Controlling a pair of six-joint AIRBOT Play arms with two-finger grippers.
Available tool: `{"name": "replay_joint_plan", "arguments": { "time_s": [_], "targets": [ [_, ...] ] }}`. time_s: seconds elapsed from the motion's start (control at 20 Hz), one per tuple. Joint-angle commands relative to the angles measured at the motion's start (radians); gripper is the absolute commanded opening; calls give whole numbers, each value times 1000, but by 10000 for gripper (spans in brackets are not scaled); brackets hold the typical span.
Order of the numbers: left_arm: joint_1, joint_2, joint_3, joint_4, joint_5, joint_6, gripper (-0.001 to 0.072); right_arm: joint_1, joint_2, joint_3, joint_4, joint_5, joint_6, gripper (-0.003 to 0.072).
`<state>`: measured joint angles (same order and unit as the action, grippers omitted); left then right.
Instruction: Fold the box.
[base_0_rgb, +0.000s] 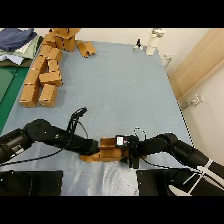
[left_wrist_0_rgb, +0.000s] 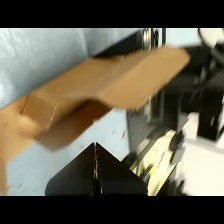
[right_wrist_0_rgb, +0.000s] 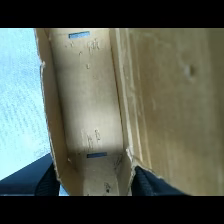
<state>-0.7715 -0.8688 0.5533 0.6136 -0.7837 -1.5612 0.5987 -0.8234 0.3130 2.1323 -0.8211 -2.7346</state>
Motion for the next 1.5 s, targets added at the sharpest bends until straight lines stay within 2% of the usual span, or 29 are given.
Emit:
{"name": "replay_joint_plan", "arguments": {
  "time_s": [0.0,0.25,0.45,0.65,0.8,1.05,1.15,1.25,1.45],
  "targets": [
    [2,-122,34,-72,182,-10,13,1,0,1,0,0,0,519],
    [92,-349,171,-68,149,179,13,1,0,1,0,0,0,518],
    [100,-480,233,34,29,204,12,1,0,1,0,0,0,519],
    [100,-497,234,72,-29,212,12,1,0,1,0,0,0,518],
    [98,-497,234,65,-31,221,13,1,0,1,0,0,0,519],
    [105,-495,240,-76,-36,393,12,1,0,1,0,0,0,519],
    [128,-462,243,-100,-41,483,12,1,0,1,0,0,0,519],
    [162,-371,241,-90,-55,598,11,1,0,1,0,0,0,518],
    [238,-55,150,-1,-82,784,10,1,0,1,0,0,0,519]
  ]
}}
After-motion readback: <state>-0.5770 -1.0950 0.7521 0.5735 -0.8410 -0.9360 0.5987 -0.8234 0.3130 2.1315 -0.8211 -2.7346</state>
